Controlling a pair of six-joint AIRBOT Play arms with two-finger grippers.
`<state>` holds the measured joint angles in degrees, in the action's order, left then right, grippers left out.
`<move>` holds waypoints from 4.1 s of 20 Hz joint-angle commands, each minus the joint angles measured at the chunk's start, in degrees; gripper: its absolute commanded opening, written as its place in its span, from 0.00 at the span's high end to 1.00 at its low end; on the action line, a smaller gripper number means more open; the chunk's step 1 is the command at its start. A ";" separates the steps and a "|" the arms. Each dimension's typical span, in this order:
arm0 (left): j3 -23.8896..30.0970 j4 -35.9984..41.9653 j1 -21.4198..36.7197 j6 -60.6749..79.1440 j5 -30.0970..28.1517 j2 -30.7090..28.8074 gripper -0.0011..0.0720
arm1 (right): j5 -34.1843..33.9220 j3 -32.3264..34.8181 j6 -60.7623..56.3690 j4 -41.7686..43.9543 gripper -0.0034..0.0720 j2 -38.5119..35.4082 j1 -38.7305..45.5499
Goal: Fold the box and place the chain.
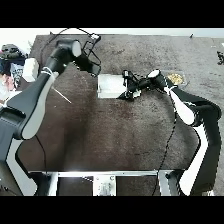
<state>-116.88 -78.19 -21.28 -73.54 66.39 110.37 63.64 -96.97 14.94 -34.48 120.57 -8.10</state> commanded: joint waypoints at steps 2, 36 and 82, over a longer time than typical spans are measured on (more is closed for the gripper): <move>0.11 33.27 10.38 25.66 -0.46 1.40 0.21 | 0.00 0.00 0.00 0.00 0.37 0.00 -0.04; 7.89 54.31 13.81 95.25 14.45 18.75 0.00 | 0.00 0.00 0.00 0.00 0.37 0.00 -0.04; 7.89 53.83 10.16 91.56 9.51 20.83 0.02 | 0.00 0.00 0.00 0.00 0.37 0.00 -0.04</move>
<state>-109.01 -24.32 -11.14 18.41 76.14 131.20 63.55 -96.95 14.92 -34.46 120.57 -8.16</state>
